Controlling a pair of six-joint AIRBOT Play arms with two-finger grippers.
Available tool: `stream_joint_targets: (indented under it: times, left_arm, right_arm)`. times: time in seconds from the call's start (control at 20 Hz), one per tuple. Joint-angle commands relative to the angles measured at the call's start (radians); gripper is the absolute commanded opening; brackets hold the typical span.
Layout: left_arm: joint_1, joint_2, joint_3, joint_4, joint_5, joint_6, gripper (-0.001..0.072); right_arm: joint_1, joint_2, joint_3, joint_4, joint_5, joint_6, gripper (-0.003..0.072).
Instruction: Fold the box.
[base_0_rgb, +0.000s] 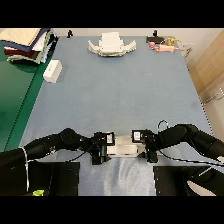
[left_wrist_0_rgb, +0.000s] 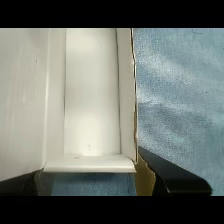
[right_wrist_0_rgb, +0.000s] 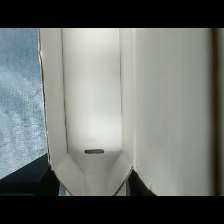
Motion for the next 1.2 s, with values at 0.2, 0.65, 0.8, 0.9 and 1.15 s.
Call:
stream_joint_targets:
  times: [0.2,0.65,0.8,0.9,1.15]
  left_arm:
    - [-0.007,-0.004,0.001,0.006,0.0,-0.005,0.0512]
    - [-0.007,-0.004,0.001,0.006,-0.001,-0.008,0.0514]
    - [-0.007,-0.004,0.001,0.006,0.0,-0.009,0.0513]
    - [-0.007,-0.004,0.001,0.006,0.0,-0.009,0.0513]
    - [-0.007,-0.004,0.001,0.006,0.001,-0.008,0.0513]
  right_arm:
    - [0.0,0.0,0.001,0.0,0.0,0.0,0.0481]
    - [0.0,0.0,0.001,0.0,0.0,0.0,0.0481]
    - [0.0,0.0,0.001,0.0,0.0,0.0,0.0481]
    - [0.0,0.0,0.001,0.0,0.0,0.0,0.0482]
    - [0.0,0.0,0.001,-0.002,0.031,-0.002,0.0481]
